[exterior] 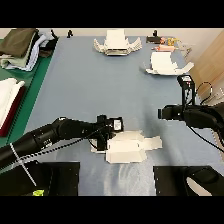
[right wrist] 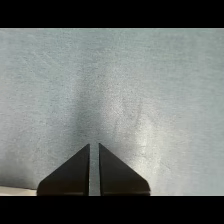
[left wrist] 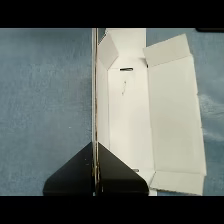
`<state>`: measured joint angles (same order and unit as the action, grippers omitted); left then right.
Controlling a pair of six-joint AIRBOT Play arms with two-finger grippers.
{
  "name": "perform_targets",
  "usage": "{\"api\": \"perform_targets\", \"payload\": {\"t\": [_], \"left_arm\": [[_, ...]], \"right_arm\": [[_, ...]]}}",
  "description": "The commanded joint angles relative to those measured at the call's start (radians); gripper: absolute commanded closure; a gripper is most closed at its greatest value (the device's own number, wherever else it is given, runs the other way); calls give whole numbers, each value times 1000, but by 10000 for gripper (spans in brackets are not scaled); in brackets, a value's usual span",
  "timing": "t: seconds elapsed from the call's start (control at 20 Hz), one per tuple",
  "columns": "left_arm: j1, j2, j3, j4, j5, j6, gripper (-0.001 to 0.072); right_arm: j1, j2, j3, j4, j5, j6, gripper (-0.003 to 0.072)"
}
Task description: Fold the box.
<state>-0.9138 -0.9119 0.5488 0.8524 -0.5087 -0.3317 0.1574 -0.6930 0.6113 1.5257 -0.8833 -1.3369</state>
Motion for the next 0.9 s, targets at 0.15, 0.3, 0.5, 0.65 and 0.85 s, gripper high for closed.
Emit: {"api": "perform_targets", "payload": {"t": [0.15, 0.3, 0.5, 0.65, 0.85], "left_arm": [[-16, 3, -35, -8, 2, -3, 696], [-16, 21, -35, -19, -8, -3, 696], [-16, 28, -35, -18, -95, -79, 696], [-15, 27, -35, -18, -76, -87, 695], [-15, 27, -35, -18, -64, -87, 695]], "right_arm": [[0, 0, 0, 1, 0, 0, 599], [0, 0, 0, 1, 0, 0, 599], [0, 0, 0, 1, 0, 0, 599], [0, 0, 0, 1, 0, 0, 599], [0, 1, 0, 25, -56, -11, 683]]}}
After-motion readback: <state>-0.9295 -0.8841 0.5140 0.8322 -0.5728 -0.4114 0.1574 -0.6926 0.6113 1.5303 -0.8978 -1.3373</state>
